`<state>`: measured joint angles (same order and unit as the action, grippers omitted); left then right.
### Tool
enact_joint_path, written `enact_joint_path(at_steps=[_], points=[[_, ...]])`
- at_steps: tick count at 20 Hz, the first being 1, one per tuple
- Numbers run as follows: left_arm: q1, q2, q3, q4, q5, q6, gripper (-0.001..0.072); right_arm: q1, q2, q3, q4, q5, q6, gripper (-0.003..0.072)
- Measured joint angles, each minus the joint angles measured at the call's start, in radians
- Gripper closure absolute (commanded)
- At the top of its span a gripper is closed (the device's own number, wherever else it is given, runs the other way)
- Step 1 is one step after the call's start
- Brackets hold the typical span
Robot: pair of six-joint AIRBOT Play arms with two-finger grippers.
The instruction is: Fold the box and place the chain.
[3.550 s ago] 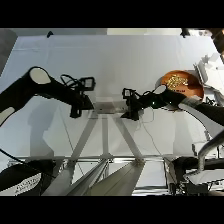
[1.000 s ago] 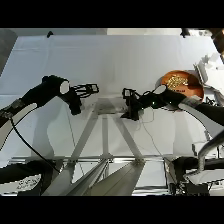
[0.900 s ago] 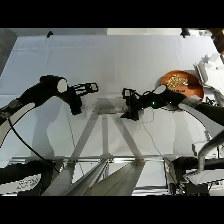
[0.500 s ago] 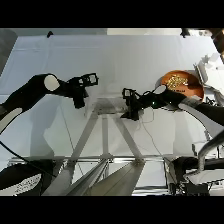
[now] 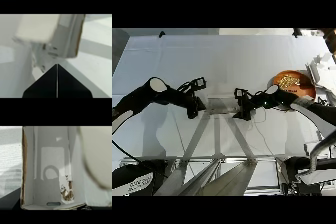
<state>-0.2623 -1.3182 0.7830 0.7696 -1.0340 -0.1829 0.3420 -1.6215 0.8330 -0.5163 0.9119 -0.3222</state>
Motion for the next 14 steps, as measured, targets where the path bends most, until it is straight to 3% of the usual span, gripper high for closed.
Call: enact_joint_path(at_steps=[4,11,12,13,14], points=[[0.033,-0.002,-0.079,-0.003,0.045,0.035,0.0701,0.000,0.000,0.000,0.000,0.000,0.000,0.0168],[0.068,-0.002,-0.114,0.086,0.145,0.041,0.0683,0.000,0.000,0.000,0.000,0.000,0.000,0.0168],[0.072,-0.002,-0.114,0.084,0.151,0.045,0.0585,0.000,0.000,0.000,0.000,0.000,0.000,0.0168],[0.078,-0.002,-0.115,0.074,0.152,0.053,0.0345,0.000,0.000,0.000,0.000,0.000,0.000,0.0168],[0.082,-0.002,-0.116,0.058,0.154,0.071,0.0183,0.000,0.000,0.000,0.000,0.000,0.000,0.0168]])
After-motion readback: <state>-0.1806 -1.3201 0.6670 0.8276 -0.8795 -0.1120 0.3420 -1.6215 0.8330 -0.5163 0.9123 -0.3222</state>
